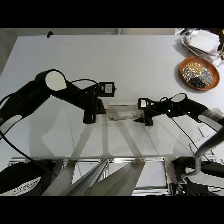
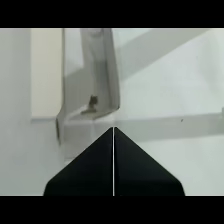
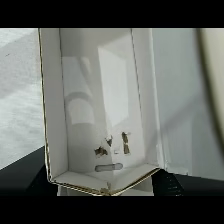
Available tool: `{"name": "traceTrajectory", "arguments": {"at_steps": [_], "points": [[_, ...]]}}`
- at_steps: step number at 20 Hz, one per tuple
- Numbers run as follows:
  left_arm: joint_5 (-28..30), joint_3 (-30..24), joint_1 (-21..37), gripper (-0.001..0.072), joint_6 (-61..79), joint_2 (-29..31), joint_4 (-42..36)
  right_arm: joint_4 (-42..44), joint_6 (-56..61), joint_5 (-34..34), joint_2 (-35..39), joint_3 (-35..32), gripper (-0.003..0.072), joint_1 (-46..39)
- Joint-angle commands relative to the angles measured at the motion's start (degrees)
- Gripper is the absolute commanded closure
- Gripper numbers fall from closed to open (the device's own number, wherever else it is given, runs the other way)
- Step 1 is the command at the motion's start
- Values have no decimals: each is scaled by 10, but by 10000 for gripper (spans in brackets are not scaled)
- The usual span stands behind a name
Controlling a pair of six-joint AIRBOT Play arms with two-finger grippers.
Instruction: Fold the box and place the chain.
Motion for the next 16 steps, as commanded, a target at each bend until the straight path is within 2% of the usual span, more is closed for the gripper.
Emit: {"name": "traceTrajectory", "arguments": {"at_steps": [1,5,9,16], "points": [[94,-6,-31,706,-40,-18,-44,0,0,0,0,0,251,0],[216,-6,-30,706,-127,-64,-55,0,0,0,0,0,251,0],[287,-6,-30,706,-203,-118,-54,0,0,0,0,0,251,0],[296,-6,-30,706,-223,-157,-55,0,0,0,0,0,251,0]]}}
